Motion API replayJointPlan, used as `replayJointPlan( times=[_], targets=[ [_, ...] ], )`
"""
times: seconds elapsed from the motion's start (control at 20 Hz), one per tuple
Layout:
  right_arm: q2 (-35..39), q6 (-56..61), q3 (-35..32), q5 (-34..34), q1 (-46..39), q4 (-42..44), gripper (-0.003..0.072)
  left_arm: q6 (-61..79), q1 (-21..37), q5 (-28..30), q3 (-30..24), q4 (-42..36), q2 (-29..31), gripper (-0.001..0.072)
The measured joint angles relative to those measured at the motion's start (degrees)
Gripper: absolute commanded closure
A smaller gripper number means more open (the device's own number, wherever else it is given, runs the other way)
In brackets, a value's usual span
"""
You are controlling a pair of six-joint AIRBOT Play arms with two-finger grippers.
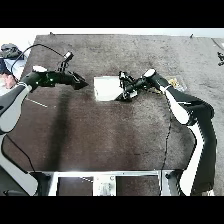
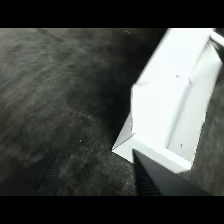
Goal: Fold the box and place the chain.
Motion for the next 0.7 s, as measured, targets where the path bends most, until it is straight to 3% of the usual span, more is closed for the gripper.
replayJointPlan(
  times=[0.3,0.7],
  targets=[
    [0.0,0.0,0.0,0.0,0.0,0.0,0.0521,20.4,-0.3,-9.2,3.0,-0.1,-7.0,-0.0011],
    [0.0,0.0,0.0,0.0,0.0,0.0,0.0521,30.7,-3.2,-11.2,2.8,0.1,-9.1,-0.0011]
  ],
)
